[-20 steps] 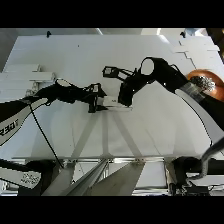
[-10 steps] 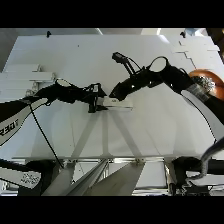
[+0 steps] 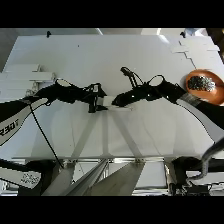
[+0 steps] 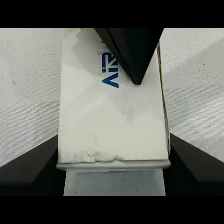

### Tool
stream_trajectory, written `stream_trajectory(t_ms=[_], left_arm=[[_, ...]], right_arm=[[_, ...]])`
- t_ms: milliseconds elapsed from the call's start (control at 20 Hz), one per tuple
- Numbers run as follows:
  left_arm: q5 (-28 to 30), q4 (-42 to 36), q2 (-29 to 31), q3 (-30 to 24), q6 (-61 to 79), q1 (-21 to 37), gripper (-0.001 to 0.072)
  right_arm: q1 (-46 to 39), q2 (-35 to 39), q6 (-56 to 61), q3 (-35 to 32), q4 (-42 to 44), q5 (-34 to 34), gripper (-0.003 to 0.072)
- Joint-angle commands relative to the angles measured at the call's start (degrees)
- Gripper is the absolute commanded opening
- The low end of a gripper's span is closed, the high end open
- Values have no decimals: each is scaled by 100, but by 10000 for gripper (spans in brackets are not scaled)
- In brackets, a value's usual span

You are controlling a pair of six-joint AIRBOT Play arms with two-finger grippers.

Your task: Fold the box and place the chain.

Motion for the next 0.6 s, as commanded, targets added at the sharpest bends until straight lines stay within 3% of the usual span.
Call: stream_trajectory(t_ms=[0,250,550], left_arm=[[-2,0,2,4,9,0,325],[-2,0,2,4,9,0,325],[-2,0,2,4,9,2,325]], right_arm=[[9,-44,39,-83,-15,-103,13],[7,306,-26,-81,-17,-229,13],[-304,1558,-118,-81,-208,-389,14]])
